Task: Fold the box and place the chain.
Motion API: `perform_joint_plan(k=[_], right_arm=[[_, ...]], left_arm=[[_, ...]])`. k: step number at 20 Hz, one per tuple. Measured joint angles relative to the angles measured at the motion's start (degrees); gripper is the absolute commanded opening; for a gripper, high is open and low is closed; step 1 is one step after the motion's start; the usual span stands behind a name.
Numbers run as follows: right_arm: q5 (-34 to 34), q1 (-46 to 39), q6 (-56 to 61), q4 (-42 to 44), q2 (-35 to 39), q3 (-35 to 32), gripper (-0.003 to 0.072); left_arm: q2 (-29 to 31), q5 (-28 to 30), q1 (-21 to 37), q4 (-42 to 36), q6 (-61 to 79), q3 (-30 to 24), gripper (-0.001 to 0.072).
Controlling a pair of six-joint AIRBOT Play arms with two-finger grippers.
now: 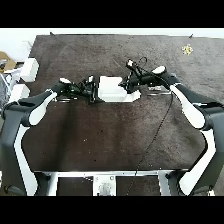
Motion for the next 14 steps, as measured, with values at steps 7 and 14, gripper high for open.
perform_joint_plan(k=[7,14], right_arm=[[9.64,-2.58,2.78,-8.13,8.90,-0.04,0.0629],[7.78,-2.93,1.68,-18.62,10.14,-6.03,0.0560]], left_arm=[[0.00,0.09,0.00,-0.04,-0.02,0.00,0.0222],[0.00,0.11,0.00,-0.09,-0.15,0.00,0.0222]])
